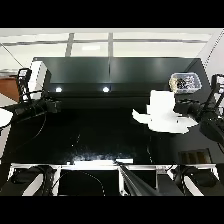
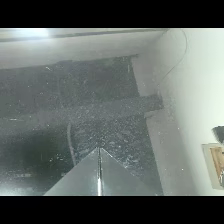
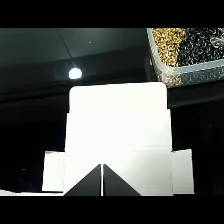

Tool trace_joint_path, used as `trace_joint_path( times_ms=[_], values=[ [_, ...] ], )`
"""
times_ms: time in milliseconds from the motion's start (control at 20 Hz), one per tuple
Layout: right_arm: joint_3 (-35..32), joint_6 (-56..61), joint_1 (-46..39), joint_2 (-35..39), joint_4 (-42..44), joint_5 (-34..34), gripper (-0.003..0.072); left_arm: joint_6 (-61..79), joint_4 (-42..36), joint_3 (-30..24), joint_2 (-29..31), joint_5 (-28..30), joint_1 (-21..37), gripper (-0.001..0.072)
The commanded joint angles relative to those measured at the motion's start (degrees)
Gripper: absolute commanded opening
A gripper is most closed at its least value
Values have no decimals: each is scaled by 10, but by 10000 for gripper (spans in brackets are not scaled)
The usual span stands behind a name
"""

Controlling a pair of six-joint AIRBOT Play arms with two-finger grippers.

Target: Fold the box and place the chain.

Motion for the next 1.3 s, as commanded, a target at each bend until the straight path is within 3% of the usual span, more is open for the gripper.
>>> trace_joint_path(
  times_ms=[0,550,800,900,950,1000,1050,1100,1150,1200,1250],
  values=[
    [0,0,0,1,0,0,26,0,0,0,0,0,0,33],
    [0,0,0,1,0,3,26,0,0,0,0,0,0,34],
    [0,0,0,1,-2,65,26,0,-12,0,0,3,0,34],
    [0,0,0,1,3,62,27,0,-20,0,0,30,0,34],
    [0,0,0,1,2,56,76,0,-22,0,-1,44,0,34],
    [0,0,0,1,2,45,408,0,-21,0,-2,55,0,37],
    [0,-2,0,1,2,29,707,0,-21,0,-2,58,0,89],
    [0,-1,0,0,1,12,718,0,-21,0,-2,58,0,329],
    [0,-1,0,-2,-15,-4,718,0,-21,0,-2,58,0,623],
    [1,9,-6,-7,-44,-27,718,0,-21,0,-2,59,0,695],
    [11,38,-29,-18,-74,-57,718,0,-21,0,-2,59,0,695]
  ],
)
